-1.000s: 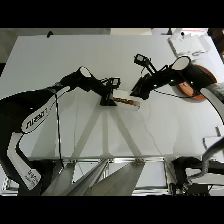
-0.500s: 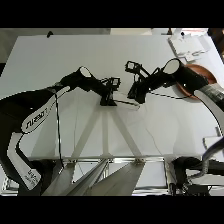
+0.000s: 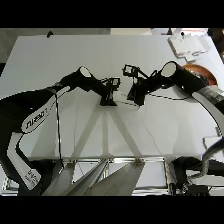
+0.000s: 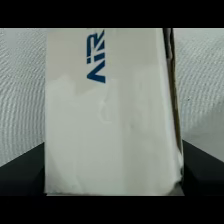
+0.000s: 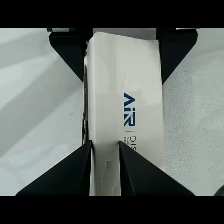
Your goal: Fold the box and place the chain.
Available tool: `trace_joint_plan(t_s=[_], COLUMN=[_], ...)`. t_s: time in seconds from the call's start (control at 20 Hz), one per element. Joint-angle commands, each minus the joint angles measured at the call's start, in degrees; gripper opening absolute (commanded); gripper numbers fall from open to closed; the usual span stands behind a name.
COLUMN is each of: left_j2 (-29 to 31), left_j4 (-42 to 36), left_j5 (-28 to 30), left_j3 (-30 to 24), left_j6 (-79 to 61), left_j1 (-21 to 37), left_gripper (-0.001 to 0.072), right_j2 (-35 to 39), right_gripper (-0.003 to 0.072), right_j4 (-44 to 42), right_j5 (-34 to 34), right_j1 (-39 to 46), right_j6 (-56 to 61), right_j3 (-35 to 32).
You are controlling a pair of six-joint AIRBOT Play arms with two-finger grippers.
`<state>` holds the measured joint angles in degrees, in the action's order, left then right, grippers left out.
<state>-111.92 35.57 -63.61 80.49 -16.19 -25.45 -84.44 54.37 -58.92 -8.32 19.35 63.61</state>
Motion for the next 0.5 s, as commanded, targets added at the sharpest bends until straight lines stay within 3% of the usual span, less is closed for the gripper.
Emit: trace_joint_plan(t_s=[0.0, 0.45], left_j2=[0.0, 0.0], left_j4=[0.0, 0.0], left_j5=[0.0, 0.0], left_j3=[0.0, 0.1], left_j6=[-0.1, -0.1], left_j1=[0.0, 0.0], left_gripper=[0.0151, 0.0151], right_j2=[1.4, 2.0], right_gripper=[0.0159, 0.0159], right_j4=[1.5, 2.4], right_j5=[4.4, 4.0], right_j1=[-0.2, -0.2], right_j6=[1.6, 1.8], right_j3=[0.0, -2.6])
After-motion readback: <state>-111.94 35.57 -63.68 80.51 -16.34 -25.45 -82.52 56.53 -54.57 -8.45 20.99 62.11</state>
